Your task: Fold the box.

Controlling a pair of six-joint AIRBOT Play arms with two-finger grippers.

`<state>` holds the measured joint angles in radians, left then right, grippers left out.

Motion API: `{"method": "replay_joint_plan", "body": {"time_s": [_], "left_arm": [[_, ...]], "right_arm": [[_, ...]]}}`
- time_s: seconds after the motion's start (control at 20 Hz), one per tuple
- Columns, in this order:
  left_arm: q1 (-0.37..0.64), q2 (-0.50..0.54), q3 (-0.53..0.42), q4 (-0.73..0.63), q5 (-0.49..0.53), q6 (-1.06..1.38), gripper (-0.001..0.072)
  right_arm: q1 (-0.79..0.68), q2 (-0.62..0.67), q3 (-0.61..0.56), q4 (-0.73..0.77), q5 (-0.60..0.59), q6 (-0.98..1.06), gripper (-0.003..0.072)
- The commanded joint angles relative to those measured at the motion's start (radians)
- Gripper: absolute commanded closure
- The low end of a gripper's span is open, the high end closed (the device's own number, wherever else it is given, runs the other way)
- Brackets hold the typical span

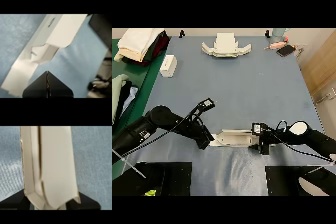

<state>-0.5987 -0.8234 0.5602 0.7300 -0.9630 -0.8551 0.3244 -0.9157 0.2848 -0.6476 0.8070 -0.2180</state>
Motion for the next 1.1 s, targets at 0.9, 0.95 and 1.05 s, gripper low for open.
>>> {"method": "replay_joint_plan", "body": {"time_s": [0.9, 0.95, 1.05], "left_arm": [[0.053, -0.575, 0.164, -0.385, 0.161, -0.349, 0.0697], [0.05, -0.575, 0.164, -0.386, 0.163, -0.349, 0.0697], [0.05, -0.574, 0.164, -0.386, 0.164, -0.338, 0.0697]], "right_arm": [[0.001, 0.001, 0.001, 0.0, 0.0, 0.0, 0.0172], [0.001, 0.001, 0.001, 0.0, 0.0, 0.0, 0.0172], [0.001, 0.001, 0.001, 0.0, 0.0, 0.0, 0.0172]]}}
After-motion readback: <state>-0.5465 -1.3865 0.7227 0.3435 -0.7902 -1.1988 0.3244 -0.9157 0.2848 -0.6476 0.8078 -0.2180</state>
